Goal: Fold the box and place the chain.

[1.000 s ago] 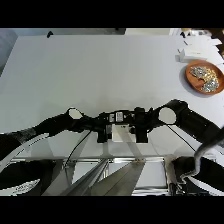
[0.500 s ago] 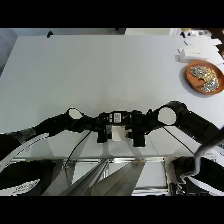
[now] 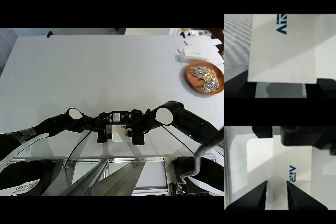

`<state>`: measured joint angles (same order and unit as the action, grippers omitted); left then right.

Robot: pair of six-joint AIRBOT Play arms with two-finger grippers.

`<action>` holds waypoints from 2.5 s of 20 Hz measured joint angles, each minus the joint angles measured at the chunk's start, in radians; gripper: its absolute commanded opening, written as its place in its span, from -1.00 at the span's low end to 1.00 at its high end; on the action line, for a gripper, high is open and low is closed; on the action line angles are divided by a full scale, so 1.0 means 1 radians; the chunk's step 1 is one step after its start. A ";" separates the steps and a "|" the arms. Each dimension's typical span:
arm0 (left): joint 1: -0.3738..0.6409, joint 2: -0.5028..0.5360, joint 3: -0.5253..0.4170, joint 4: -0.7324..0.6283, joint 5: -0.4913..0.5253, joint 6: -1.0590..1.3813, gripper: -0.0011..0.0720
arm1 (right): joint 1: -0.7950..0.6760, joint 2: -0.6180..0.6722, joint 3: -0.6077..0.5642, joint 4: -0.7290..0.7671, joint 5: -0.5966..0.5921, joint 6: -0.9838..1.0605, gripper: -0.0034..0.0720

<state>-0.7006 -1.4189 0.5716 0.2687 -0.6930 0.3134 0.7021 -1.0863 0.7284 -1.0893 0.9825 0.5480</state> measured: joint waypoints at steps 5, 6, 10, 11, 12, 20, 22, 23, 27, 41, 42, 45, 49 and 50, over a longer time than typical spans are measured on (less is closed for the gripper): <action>0.000 0.000 0.000 0.000 0.000 0.000 -0.67 | 0.000 -0.001 0.000 -0.003 -0.005 0.001 -0.32; 0.000 0.000 0.000 0.000 0.000 0.000 -0.67 | 0.000 -0.001 0.000 -0.003 -0.006 0.001 -0.32; 0.000 0.000 0.000 0.000 0.000 0.000 -0.67 | 0.000 0.001 0.000 -0.004 -0.008 0.001 -0.32; 0.000 0.000 0.000 0.000 0.000 0.000 -0.67 | 0.000 0.002 0.000 -0.003 -0.008 0.001 -0.31; 0.000 0.000 0.000 0.000 0.000 0.000 -0.67 | 0.000 0.002 0.000 -0.003 -0.007 0.001 -0.31; 0.000 0.000 0.000 0.000 0.000 0.001 -0.67 | 0.000 0.079 -0.002 -0.018 0.058 0.002 0.01; 0.000 0.000 0.000 0.000 0.000 0.001 -0.67 | 0.000 0.089 -0.016 -0.022 0.043 0.002 0.01; 0.000 0.000 0.000 0.000 0.000 0.001 -0.67 | 0.000 0.093 -0.028 -0.024 0.032 0.004 0.01; 0.000 0.000 0.000 0.000 0.000 0.001 -0.67 | 0.000 0.099 -0.064 -0.027 -0.006 0.004 0.03; 0.000 0.000 0.000 0.000 0.000 0.001 -0.67 | 0.000 0.090 -0.078 -0.015 -0.064 -0.006 -0.24; 0.000 0.000 0.000 0.000 0.000 0.001 -0.67 | 0.000 0.090 -0.078 -0.002 -0.070 -0.012 -0.24; 0.000 0.000 0.000 0.000 0.000 0.001 -0.67 | 0.000 0.087 -0.078 0.023 -0.084 -0.019 -0.24; 0.000 0.000 0.000 0.000 0.000 0.001 -0.67 | 0.001 0.074 -0.078 0.040 -0.083 -0.024 -0.24; 0.000 0.000 0.000 0.000 0.000 0.001 -0.67 | 0.004 0.070 -0.078 0.042 -0.081 -0.025 -0.24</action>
<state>-0.7006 -1.4189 0.5713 0.2691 -0.6926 0.3141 0.7063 -1.0161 0.6502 -1.0470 0.9016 0.5232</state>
